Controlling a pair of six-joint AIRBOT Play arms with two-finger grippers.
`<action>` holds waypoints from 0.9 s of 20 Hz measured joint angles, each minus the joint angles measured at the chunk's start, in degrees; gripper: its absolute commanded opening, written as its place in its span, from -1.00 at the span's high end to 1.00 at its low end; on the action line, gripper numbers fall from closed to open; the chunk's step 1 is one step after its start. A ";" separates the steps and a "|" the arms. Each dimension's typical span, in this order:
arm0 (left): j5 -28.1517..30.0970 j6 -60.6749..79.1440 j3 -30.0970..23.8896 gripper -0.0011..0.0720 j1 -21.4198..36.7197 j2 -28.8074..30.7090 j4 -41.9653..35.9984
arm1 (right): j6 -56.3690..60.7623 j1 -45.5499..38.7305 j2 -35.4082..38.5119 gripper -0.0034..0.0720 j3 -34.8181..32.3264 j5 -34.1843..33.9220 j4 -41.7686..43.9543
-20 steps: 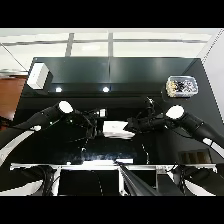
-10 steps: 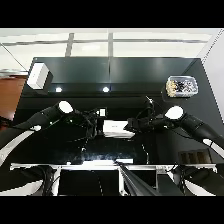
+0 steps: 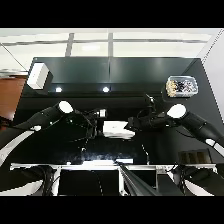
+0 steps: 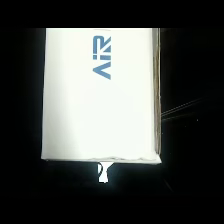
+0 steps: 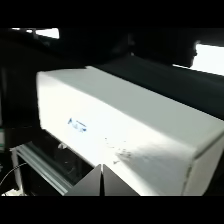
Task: Fold the box and place the chain.
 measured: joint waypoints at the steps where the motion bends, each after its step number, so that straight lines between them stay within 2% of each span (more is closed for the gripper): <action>1: 0.00 0.00 0.02 -0.30 0.00 0.00 0.00 | -0.28 -0.26 0.74 0.86 0.57 0.50 0.15; 3: 0.04 -0.02 0.00 -0.61 0.00 0.00 0.00 | -0.59 -1.49 2.32 0.86 1.81 1.03 0.33; 4: 0.15 -0.02 0.00 -0.97 0.00 0.00 0.00 | -0.68 -2.43 3.13 0.86 2.47 1.09 0.33; 10: -0.11 -4.66 0.44 -0.98 0.46 2.16 2.08 | -1.49 -11.19 7.87 0.86 5.35 4.48 -1.01; 14: -4.35 -9.09 0.72 -0.98 1.79 8.22 7.39 | -2.16 -16.50 10.27 0.86 5.79 7.10 -2.75; 18: -5.79 -10.25 0.79 -0.97 2.19 13.62 6.21 | -3.28 -18.97 11.10 0.86 5.92 7.80 -3.89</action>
